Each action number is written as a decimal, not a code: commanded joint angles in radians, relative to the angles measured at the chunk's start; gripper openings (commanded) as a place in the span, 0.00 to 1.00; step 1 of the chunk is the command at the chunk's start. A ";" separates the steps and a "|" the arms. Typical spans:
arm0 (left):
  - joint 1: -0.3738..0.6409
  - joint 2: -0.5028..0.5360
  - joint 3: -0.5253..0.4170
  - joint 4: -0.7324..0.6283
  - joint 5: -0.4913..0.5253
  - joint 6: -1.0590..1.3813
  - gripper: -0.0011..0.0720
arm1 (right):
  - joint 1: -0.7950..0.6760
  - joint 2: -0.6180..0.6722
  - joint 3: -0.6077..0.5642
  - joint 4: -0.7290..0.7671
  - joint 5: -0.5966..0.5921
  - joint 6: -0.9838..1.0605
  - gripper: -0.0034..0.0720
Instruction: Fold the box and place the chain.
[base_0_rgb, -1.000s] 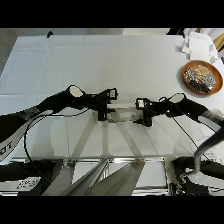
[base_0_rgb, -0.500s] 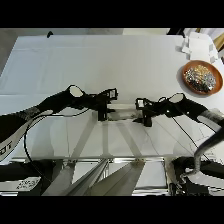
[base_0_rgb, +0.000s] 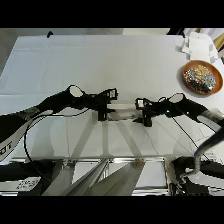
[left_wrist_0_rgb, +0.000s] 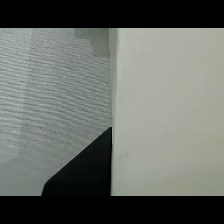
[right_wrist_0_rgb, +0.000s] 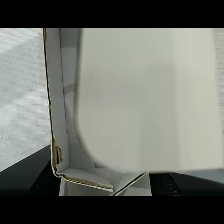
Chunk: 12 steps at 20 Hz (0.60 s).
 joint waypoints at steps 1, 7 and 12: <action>0.000 0.000 0.000 0.000 0.000 0.000 0.03 | 0.001 0.000 0.001 0.000 0.024 0.001 0.65; 0.000 0.000 0.000 0.000 0.000 0.000 0.03 | 0.001 0.000 0.001 -0.001 0.033 0.001 0.65; 0.000 0.000 0.000 0.000 0.000 0.000 0.03 | 0.001 0.000 0.001 -0.001 0.033 0.001 0.65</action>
